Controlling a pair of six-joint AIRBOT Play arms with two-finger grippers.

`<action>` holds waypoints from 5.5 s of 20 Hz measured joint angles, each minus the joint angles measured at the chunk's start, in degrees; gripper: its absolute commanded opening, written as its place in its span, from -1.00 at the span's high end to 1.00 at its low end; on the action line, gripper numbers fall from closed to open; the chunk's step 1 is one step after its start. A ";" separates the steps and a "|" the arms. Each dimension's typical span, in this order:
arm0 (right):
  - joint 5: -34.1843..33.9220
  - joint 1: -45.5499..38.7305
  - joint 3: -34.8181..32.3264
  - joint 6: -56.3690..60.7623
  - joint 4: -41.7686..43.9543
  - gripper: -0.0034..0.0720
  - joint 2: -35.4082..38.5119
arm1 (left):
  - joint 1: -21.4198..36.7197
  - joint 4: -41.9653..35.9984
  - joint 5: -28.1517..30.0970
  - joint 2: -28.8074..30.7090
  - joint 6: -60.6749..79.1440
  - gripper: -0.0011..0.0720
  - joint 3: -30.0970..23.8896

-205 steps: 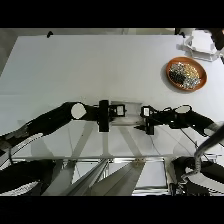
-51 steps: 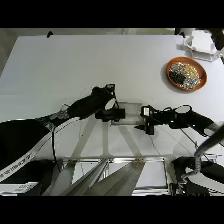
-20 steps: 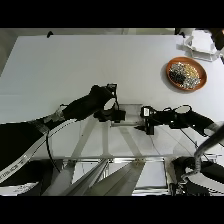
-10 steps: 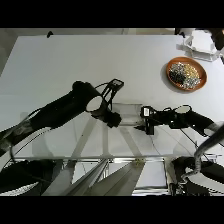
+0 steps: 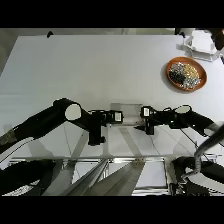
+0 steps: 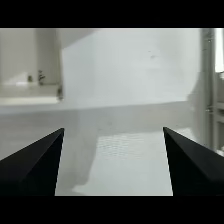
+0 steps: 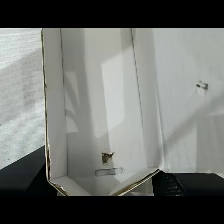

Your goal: Fold the box and place the chain.

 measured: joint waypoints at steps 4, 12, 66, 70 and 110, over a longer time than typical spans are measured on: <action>-0.02 0.00 0.00 0.00 0.00 0.00 0.00 | 5.81 -5.60 5.09 -3.91 8.20 -0.97 -1.49; 0.00 0.00 0.00 0.00 0.00 0.00 0.00 | 11.89 -20.24 8.90 -10.97 29.59 -0.97 -2.01; 0.00 -0.02 0.00 -0.13 0.00 0.00 0.00 | 8.68 -31.98 10.99 -16.20 46.18 -0.95 -2.03; 0.00 -0.02 0.00 -0.07 0.00 0.00 0.00 | 8.33 -32.81 11.69 -17.70 46.29 -0.92 -2.03; 0.00 -0.02 0.00 0.02 0.02 0.00 0.00 | 10.14 -33.68 13.40 -17.20 45.90 0.09 -4.87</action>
